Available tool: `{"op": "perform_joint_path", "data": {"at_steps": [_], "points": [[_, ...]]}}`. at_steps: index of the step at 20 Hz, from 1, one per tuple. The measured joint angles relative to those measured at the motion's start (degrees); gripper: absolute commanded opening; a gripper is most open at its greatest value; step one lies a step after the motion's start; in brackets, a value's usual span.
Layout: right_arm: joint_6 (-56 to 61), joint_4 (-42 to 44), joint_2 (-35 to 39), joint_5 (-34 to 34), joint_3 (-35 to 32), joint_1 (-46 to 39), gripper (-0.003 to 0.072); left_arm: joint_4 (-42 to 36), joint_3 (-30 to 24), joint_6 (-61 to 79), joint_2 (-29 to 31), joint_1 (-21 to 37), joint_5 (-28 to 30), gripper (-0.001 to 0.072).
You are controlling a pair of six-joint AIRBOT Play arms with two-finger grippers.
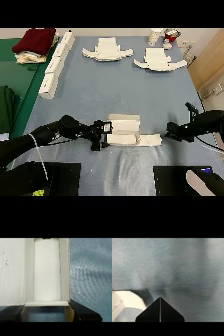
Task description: Fold the box.
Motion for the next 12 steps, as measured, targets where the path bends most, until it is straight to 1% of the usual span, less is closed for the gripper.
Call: {"op": "perform_joint_path", "data": {"at_steps": [2, 5, 10, 12], "points": [[-2.14, 5.51, -0.79, 0.13, -2.73, -1.11, 0.0003, 0.00, 0.00, 0.00, 0.00, 0.00, 0.00, 0.0464], [-5.01, 11.17, -1.36, 0.20, -5.73, -1.88, 0.0003, -0.02, 0.00, 0.00, 0.00, 0.00, 0.00, 0.0464], [-7.85, 15.78, -1.64, 0.07, -7.58, -2.03, 0.0003, -0.02, 0.00, -0.02, 0.00, 0.00, -0.02, 0.0464], [-8.63, 16.74, -1.66, 0.20, -7.85, -0.74, 0.0004, 0.00, 0.02, -0.02, 0.00, 0.00, -0.02, 0.0465]]}}
